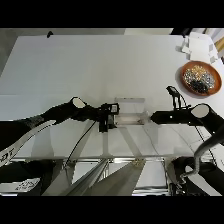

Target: Fold the box and place the chain.

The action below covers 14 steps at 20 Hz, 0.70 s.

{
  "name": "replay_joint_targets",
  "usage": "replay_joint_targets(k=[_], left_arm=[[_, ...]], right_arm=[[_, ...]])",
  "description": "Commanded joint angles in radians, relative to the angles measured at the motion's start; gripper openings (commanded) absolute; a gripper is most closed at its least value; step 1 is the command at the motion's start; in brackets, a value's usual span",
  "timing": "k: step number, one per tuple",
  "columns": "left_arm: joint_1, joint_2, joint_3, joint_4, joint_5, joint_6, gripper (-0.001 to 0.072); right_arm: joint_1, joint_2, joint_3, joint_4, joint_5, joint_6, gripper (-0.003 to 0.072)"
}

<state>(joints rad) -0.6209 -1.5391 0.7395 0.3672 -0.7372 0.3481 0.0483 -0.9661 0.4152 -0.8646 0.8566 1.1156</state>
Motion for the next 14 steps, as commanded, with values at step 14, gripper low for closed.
replay_joint_targets(k=[14], left_arm=[[0.0, 0.001, 0.0, 0.0, 0.0, 0.0, 0.0273]], right_arm=[[0.012, 0.043, 0.0, 0.132, 0.068, -0.098, 0.0323]])
